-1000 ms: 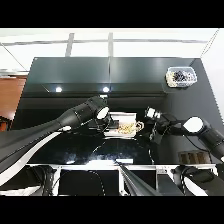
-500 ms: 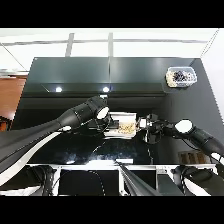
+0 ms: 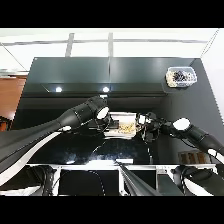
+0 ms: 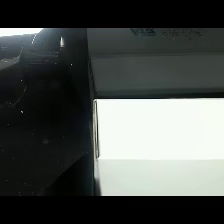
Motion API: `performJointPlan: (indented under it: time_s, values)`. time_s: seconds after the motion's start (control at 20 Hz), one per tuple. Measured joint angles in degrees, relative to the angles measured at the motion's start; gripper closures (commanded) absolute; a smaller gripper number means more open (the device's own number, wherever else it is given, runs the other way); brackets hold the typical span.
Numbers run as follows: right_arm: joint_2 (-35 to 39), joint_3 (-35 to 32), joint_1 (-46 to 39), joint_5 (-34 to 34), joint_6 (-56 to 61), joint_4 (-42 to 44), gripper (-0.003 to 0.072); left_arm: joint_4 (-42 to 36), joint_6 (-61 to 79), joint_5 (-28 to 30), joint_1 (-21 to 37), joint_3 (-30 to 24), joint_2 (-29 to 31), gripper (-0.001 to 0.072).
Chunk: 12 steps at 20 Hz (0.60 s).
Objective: Fold the box and place the chain.
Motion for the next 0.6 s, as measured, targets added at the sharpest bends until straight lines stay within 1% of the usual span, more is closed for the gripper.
performJointPlan:
  time_s: [0.05, 0.1, 0.15, 0.2, 0.25, 0.3, 0.35, 0.6]
  values:
    - [-0.13, 0.11, 0.00, -0.02, 0.66, -0.24, -0.0021, 0.00, 0.00, 0.00, 0.00, 0.00, 0.00, 0.0679]
    - [-0.24, 0.17, 0.00, -0.02, 1.57, -0.68, 0.0154, 0.00, 0.00, 0.00, 0.00, 0.00, 0.00, 0.0679]
    - [-0.35, 0.20, 0.00, 0.17, 2.32, -1.14, 0.0204, 0.00, 0.00, 0.00, 0.00, 0.00, 0.00, 0.0679]
    - [-0.37, 0.24, 0.02, 0.15, 2.80, -1.57, 0.0294, 0.00, 0.00, 0.00, 0.00, 0.00, 0.00, 0.0679]
    - [-0.44, 0.26, 0.02, 0.09, 3.30, -1.90, 0.0498, 0.00, 0.00, -0.02, 0.00, 0.00, 0.00, 0.0679]
    - [-0.48, 0.28, 0.02, 0.00, 3.54, -2.21, 0.0647, 0.00, 0.00, 0.00, 0.00, 0.00, 0.00, 0.0680]
    - [-0.48, 0.31, 0.00, -0.20, 4.15, -2.40, 0.0680, 0.04, -0.02, -0.07, 0.00, 0.00, 0.00, 0.0679]
    - [-0.02, 0.37, 0.02, -0.42, 7.76, -3.21, 0.0680, -0.02, 0.00, 0.02, 0.00, 0.00, 0.00, 0.0679]
